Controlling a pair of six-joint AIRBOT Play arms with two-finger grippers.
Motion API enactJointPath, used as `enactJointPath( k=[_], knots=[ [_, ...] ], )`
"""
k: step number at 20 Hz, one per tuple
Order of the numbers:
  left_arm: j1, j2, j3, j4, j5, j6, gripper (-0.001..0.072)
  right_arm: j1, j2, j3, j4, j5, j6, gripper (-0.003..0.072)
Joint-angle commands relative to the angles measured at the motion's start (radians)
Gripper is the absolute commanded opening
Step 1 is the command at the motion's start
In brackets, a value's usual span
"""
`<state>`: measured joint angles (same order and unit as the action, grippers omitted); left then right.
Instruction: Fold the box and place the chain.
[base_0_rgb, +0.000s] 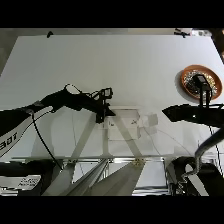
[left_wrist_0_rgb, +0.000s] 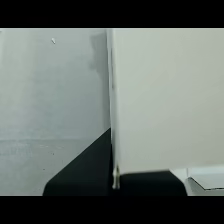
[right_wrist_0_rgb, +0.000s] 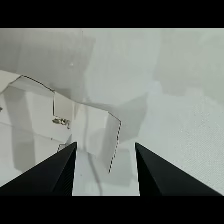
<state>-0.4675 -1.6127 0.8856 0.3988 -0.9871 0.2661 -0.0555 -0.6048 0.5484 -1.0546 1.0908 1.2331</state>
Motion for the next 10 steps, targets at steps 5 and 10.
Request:
enactJointPath(
  k=[5, 10],
  knots=[
    [-0.001, -0.012, -0.001, 0.017, 0.027, 0.002, 0.0004, 0.0, 0.001, 0.001, 0.0, -0.018, -0.003, 0.0411],
    [-0.006, -0.023, -0.001, 0.018, 0.029, 0.002, 0.0004, 0.0, 0.001, 0.001, 0.0, -0.018, -0.003, 0.0411]
  ],
)
